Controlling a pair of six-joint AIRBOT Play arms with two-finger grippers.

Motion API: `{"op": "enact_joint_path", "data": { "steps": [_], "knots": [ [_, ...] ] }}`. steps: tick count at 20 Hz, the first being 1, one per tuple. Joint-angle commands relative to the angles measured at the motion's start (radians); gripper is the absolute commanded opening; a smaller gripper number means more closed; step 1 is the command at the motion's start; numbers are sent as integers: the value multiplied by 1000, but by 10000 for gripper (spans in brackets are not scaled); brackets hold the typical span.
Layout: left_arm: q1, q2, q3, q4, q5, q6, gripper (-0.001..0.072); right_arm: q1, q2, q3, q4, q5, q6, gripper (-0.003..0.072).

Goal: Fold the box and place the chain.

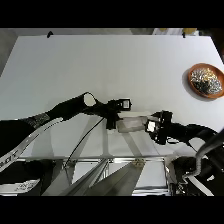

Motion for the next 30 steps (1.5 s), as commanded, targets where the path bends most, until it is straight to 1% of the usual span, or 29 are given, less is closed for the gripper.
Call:
{"op": "enact_joint_path", "data": {
  "steps": [1, 4, 7, 10, 13, 16, 19, 20, 21, 24, 27, 30],
  "knots": [
    [0, 1, 0, 0, 0, 1, 9, -83, -27, 2, 173, 9, -175, 687],
    [0, 1, 0, 0, 1, 1, 9, -142, -115, 2, 306, 21, -371, 687],
    [0, 1, 0, 0, 1, 2, 9, -216, -202, 25, 376, 42, -507, 687],
    [0, 1, 0, 0, 1, 1, 9, -259, -288, 72, 442, 98, -578, 687],
    [0, 1, 0, 0, 1, 1, 9, -305, -360, 85, 507, 119, -673, 687],
    [0, 1, 0, 0, 1, 1, 9, -354, -385, 87, 530, 150, -737, 686],
    [0, 1, 0, 0, 1, 2, 9, -353, -449, 87, 650, 183, -879, 686],
    [0, 1, 0, 0, 1, 1, 9, -352, -473, 87, 669, 200, -931, 686],
    [0, 1, 0, 0, 1, 1, 9, -352, -488, 87, 667, 208, -958, 686],
    [0, 1, 0, 0, 1, 1, 9, -352, -513, 87, 650, 239, -954, 683],
    [0, 1, 0, 0, 1, 1, 9, -352, -516, 83, 583, 261, -867, 679],
    [0, 1, 0, 0, 1, 1, 9, -342, -516, 71, 576, 255, -864, 662]
  ]
}}
